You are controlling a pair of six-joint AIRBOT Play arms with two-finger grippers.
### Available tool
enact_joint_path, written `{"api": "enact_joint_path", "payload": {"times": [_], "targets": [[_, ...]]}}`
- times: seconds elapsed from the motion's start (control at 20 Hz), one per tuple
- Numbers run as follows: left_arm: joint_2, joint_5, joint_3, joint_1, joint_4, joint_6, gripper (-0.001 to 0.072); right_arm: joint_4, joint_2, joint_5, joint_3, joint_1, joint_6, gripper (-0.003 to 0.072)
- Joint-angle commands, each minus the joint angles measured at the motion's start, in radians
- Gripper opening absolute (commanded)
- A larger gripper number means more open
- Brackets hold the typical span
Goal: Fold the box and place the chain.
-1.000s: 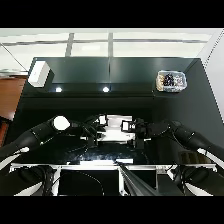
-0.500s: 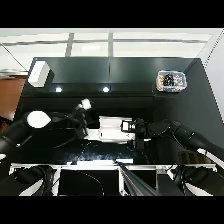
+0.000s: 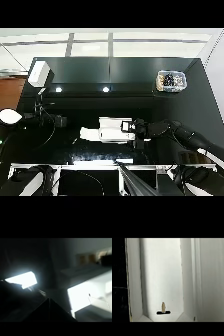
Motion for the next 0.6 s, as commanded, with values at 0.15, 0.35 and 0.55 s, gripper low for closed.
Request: {"api": "enact_joint_path", "payload": {"times": [0.15, 0.35, 0.55], "targets": [[-0.129, -0.029, -0.117, -0.002, -0.096, -0.170, 0.0031, 0.000, 0.000, 0.000, 0.001, 0.000, 0.000, 0.0428], [-0.217, 0.026, -0.117, -0.129, -0.189, -0.139, 0.0030, 0.000, 0.000, 0.000, 0.001, -0.001, 0.000, 0.0428], [-0.269, 0.073, -0.117, -0.221, -0.216, -0.139, 0.0034, 0.000, 0.000, 0.000, 0.001, 0.000, 0.000, 0.0428]]}}
